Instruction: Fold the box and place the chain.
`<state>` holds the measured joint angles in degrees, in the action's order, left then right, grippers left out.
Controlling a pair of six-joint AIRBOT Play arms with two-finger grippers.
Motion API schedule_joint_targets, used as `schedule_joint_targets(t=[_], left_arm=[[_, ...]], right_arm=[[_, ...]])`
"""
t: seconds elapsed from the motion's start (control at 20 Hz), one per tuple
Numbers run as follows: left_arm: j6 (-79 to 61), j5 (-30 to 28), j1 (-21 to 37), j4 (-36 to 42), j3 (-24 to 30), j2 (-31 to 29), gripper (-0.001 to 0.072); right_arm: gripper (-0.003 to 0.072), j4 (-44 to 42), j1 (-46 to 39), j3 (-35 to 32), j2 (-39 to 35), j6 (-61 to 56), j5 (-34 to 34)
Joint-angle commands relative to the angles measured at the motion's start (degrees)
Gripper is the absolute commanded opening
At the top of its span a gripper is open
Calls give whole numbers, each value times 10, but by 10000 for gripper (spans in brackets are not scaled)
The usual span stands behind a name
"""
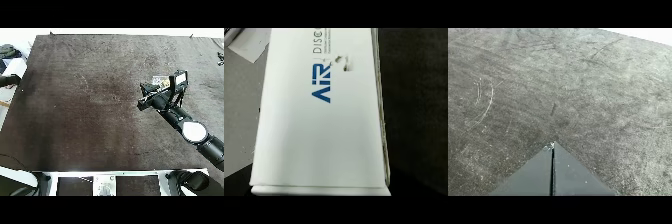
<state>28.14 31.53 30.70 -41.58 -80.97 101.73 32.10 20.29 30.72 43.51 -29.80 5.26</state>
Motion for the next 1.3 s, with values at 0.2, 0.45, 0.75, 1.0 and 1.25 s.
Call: schedule_joint_targets(t=[0.2, 0.45, 0.75, 1.0, 1.25], left_arm=[[-29, 40, -5, -4, 2, 44, 11], [-45, 20, -7, -3, 2, 45, 13], [-42, -1, -7, 1, 2, 44, 714], [-42, 1, -7, 5, 1, 43, 720], [-42, 15, -7, 15, 1, 31, 720]], right_arm=[[-11, 0, 0, 0, 0, 0, -1], [-11, 0, 0, 0, 0, 0, -1], [-10, 0, 0, 0, 0, 0, -1], [-10, 0, 0, 0, 0, 0, 0], [-10, 0, 0, 0, 0, 0, 2]])
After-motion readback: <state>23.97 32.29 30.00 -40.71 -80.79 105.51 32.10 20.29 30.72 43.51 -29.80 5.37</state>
